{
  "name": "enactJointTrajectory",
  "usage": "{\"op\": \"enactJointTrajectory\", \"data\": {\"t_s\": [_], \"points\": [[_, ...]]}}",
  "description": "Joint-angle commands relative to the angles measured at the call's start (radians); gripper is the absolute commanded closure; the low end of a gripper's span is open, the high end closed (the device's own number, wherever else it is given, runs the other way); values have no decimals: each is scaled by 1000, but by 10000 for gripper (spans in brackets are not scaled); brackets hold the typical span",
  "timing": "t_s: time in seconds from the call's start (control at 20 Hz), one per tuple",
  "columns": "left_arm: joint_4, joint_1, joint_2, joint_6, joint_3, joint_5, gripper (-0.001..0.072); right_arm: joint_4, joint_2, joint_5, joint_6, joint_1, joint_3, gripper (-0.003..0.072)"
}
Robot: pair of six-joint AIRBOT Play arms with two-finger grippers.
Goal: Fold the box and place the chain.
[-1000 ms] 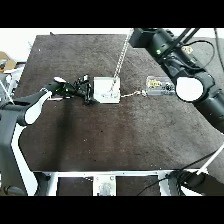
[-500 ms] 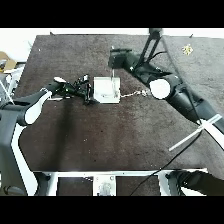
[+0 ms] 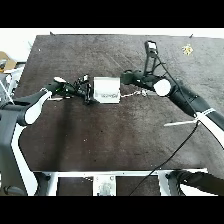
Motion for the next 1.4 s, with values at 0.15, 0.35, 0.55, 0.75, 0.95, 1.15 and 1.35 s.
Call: {"op": "enactJointTrajectory", "data": {"t_s": [0.15, 0.35, 0.55, 0.75, 0.95, 1.15, 1.35], "points": [[0, 0, 0, 0, 0, 0, 546, -180, -23, 356, 138, -243, -13, 390], [0, 0, 0, 0, 0, 1, 546, -200, -178, 465, 140, -259, 83, 390], [0, 0, 0, 0, 0, 0, 546, -312, -262, 465, 253, -258, 121, 390], [0, 0, 0, 0, 0, 0, 546, -303, -301, 388, 251, -257, 122, 390], [0, 0, 0, 0, 0, 0, 545, -282, -338, 315, 259, -251, 122, 390], [0, 0, 0, 0, 0, 0, 545, -277, -343, 244, 272, -247, 122, 390], [0, 0, 0, 0, 0, 0, 546, -294, -372, 243, 291, -248, 122, 391]]}}
